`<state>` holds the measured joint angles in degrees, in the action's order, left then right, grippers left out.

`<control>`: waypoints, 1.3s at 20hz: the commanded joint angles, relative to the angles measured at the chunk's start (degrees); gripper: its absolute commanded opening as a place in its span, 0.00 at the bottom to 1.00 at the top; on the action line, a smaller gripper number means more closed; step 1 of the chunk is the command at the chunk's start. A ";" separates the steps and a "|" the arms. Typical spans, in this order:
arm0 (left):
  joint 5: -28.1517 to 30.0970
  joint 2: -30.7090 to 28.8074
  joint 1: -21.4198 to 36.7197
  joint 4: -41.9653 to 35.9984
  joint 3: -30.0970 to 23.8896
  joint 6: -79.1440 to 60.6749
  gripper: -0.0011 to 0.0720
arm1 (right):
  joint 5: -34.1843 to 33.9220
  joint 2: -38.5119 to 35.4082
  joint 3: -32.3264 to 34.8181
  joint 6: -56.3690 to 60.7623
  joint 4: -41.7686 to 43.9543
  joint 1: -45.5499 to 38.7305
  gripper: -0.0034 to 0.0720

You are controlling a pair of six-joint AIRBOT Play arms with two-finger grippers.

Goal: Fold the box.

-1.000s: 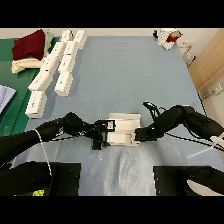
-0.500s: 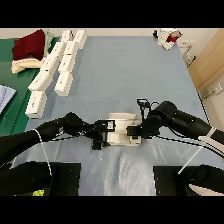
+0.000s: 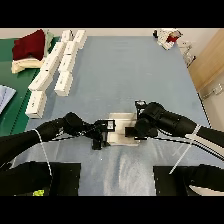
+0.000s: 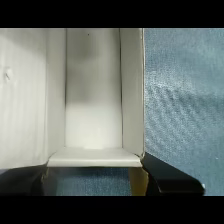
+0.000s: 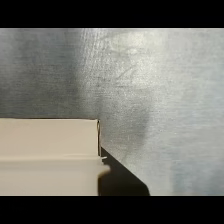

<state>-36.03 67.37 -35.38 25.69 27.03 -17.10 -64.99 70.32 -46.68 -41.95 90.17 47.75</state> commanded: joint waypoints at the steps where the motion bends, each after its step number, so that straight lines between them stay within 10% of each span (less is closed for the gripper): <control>1: 0.02 -0.02 0.02 0.02 0.00 -0.02 0.63 | -1.66 0.39 -0.15 0.79 -0.17 0.24 0.05; 5: 0.02 -0.02 0.02 0.02 0.00 -0.02 0.63 | -1.64 0.33 -0.17 0.79 -0.15 0.24 0.05; 6: 0.02 -0.02 0.02 0.02 0.00 -0.02 0.63 | -2.10 0.28 -0.46 0.79 0.15 0.22 0.16; 8: 0.02 -0.02 0.02 0.02 0.00 -0.02 0.63 | -5.57 0.11 -2.14 0.79 0.28 0.22 0.77; 9: 0.02 -0.02 0.02 0.02 0.00 -0.02 0.63 | -7.41 -0.26 -3.39 0.76 0.15 0.22 0.79; 15: 0.02 -0.02 0.02 0.02 0.00 -0.02 0.63 | -13.55 -4.09 -10.82 -0.81 -6.78 -0.92 0.77; 19: 0.02 -0.02 0.02 0.02 0.00 -0.02 0.63 | -18.01 -5.73 -11.50 -7.23 -10.62 -6.82 0.08; 26: 0.02 -0.02 0.02 0.02 0.00 -0.02 0.63 | -5.79 4.98 -10.97 -33.35 12.90 -30.12 0.05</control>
<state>-36.01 67.37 -35.38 25.71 27.03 -17.12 -77.01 70.81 -57.58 -61.47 88.53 26.57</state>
